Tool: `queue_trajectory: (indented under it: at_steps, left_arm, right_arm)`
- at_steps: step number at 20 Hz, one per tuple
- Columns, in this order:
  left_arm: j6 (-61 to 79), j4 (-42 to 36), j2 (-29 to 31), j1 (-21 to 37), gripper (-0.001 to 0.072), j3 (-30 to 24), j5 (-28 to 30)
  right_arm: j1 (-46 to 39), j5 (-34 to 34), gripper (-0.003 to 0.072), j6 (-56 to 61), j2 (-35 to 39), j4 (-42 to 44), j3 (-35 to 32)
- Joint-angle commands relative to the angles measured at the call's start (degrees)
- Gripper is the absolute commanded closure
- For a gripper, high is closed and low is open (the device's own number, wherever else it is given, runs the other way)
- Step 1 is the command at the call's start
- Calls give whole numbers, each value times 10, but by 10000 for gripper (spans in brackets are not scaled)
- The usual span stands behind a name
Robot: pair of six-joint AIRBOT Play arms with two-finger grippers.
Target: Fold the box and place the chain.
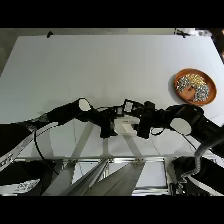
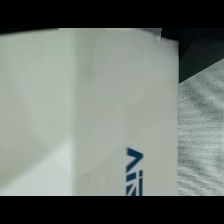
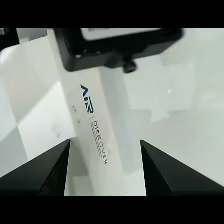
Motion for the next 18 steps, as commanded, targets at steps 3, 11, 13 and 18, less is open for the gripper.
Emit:
queue_trajectory:
  at_steps: [3,11,13,18]
  left_arm:
    - [-1,-1,0,0,499,0,0]
    - [-1,-1,0,0,499,0,0]
    - [-1,-1,0,0,499,0,0]
    - [-1,-1,0,0,499,0,0]
  right_arm:
    - [0,-18,366,27,61,21,-1]
    - [0,-49,365,-22,61,95,-43]
    - [0,-76,365,-26,55,86,-43]
    - [0,-51,350,-42,1,42,-42]
